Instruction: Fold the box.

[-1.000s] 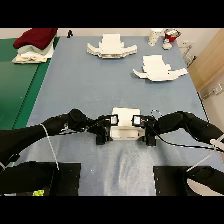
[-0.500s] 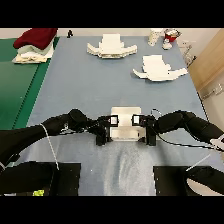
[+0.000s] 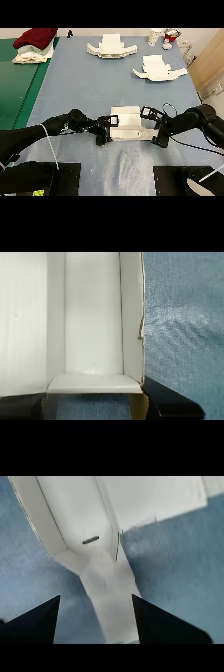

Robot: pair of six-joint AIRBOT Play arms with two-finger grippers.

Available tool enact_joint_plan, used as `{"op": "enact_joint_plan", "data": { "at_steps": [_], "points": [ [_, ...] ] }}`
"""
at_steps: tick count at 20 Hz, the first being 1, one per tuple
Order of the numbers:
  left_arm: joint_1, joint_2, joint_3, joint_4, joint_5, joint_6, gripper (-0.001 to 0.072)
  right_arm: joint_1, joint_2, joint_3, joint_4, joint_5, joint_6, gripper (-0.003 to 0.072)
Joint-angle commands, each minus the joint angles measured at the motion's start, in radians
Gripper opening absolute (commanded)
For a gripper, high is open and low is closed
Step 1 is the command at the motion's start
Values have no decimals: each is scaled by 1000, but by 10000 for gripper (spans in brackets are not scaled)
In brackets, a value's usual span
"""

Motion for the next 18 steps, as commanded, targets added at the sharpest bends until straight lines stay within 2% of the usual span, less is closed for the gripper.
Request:
{"op": "enact_joint_plan", "data": {
  "at_steps": [1,2,3,4,6,8,9,15,18],
  "points": [
    [0,0,1,-1,3,-1,520,0,52,6,-19,-160,360,678],
    [0,0,1,-1,3,-1,520,0,50,5,65,-156,487,499],
    [0,0,1,-1,3,-1,520,0,44,5,195,-127,580,266],
    [0,0,1,-1,3,-1,520,3,34,2,367,-50,611,79],
    [0,0,1,-1,3,-1,520,28,6,3,624,182,611,62],
    [0,0,1,-1,3,-1,519,61,-35,20,637,387,647,63],
    [0,0,1,-1,3,-1,520,51,-71,34,622,435,671,63],
    [0,0,1,-1,3,-1,520,-23,-343,81,604,433,698,50],
    [0,0,1,-1,3,-1,520,-21,-417,81,604,401,676,50]
  ]
}}
